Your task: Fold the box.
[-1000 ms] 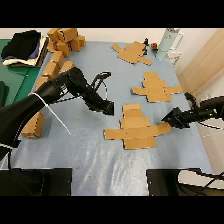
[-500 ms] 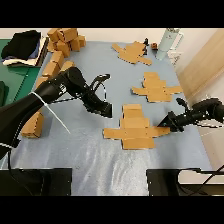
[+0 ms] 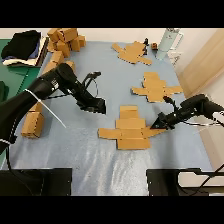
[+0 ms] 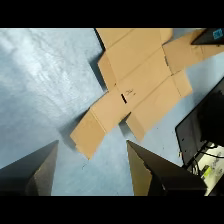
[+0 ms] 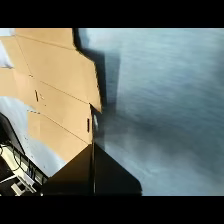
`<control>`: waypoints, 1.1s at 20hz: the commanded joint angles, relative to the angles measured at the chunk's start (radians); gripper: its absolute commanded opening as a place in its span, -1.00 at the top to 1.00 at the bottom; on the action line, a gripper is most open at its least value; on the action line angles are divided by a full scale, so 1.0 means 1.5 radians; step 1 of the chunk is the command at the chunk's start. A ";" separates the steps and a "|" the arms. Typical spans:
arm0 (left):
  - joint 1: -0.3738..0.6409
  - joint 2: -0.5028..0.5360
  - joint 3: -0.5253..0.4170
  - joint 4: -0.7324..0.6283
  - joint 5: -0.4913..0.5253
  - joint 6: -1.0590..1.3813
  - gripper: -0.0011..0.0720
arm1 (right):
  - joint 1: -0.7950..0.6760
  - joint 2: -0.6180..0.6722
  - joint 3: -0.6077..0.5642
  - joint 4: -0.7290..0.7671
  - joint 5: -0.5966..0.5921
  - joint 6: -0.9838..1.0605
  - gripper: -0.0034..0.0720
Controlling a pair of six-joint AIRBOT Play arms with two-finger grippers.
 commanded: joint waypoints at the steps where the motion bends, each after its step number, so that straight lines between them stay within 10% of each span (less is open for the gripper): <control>1: 0.028 0.000 0.000 -0.005 -0.001 0.007 -0.80 | 0.056 0.035 -0.031 0.099 0.051 -0.054 0.90; 9: 0.029 -0.058 0.000 0.040 0.002 0.035 -0.82 | 0.239 0.282 -0.219 0.135 0.314 -0.075 0.90; 18: 0.029 -0.202 0.038 -0.184 0.068 0.244 -0.82 | 0.243 0.337 -0.230 0.099 0.304 -0.057 0.90; 22: 0.029 -0.242 0.085 -0.276 -0.035 0.316 -0.59 | 0.243 0.337 -0.230 0.094 0.304 -0.056 0.90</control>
